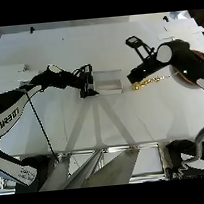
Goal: Fold the box and place the chain.
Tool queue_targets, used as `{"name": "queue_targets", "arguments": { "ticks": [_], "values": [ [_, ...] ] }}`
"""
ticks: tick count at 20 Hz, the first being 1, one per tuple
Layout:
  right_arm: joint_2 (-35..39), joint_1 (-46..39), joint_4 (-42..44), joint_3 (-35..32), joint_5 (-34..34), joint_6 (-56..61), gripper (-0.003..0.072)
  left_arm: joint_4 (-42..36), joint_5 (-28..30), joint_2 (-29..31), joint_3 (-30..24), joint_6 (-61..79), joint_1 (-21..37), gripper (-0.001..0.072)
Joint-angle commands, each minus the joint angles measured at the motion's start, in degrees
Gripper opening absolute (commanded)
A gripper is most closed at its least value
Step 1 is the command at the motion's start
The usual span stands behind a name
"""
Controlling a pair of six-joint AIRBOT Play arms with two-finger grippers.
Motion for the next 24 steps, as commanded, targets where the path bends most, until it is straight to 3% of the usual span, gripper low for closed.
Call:
{"name": "queue_targets", "arguments": {
  "ticks": [1, 13, 18, 19, 21, 24],
  "values": [
    [-2.51, 0.90, 11.26, 0.02, -2.73, -6.69, 0.0009, 0.00, 0.00, 0.02, 0.02, 0.00, 0.00, 0.0215],
    [-7.93, 4.61, 29.53, 0.02, -11.82, -20.17, 0.0007, 0.00, 0.02, 0.02, 0.02, 0.00, 0.00, 0.0215],
    [-11.45, 6.14, 29.49, 0.02, -16.63, -20.04, 0.0013, 0.00, 0.02, 0.02, 0.02, 0.00, 0.00, 0.0215],
    [-11.91, 6.14, 29.44, 0.02, -16.68, -20.04, 0.0043, 0.00, 0.02, 0.02, 0.02, 0.00, 0.00, 0.0215],
    [-12.33, 6.14, 29.18, 0.02, -16.52, -20.04, 0.0193, 0.00, 0.02, 0.02, 0.02, 0.00, 0.00, 0.0215],
    [-12.31, 6.12, 29.18, 0.02, -16.52, -20.02, 0.0193, 0.00, 0.02, 0.02, 0.02, 0.00, 0.00, 0.0215]
  ]
}}
